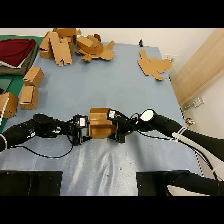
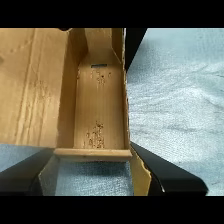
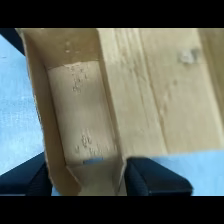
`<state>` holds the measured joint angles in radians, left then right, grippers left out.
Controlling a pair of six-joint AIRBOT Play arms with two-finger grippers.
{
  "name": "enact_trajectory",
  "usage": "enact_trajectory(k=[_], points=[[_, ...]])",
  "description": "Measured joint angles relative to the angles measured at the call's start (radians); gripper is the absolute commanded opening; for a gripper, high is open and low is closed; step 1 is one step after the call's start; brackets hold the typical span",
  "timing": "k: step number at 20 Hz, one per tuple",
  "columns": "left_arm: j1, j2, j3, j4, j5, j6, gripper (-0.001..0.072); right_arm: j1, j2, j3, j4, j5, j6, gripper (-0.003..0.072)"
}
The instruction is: Fold the box.
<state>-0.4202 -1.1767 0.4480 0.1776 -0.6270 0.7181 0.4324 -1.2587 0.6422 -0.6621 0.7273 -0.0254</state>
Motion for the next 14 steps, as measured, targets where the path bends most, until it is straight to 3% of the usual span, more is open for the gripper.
enact_trajectory(k=[14], points=[[0.000, 0.000, 0.000, 0.002, 0.000, 0.002, 0.0522, -0.002, 0.201, 0.000, -0.325, 0.132, 0.389, 0.0602]])
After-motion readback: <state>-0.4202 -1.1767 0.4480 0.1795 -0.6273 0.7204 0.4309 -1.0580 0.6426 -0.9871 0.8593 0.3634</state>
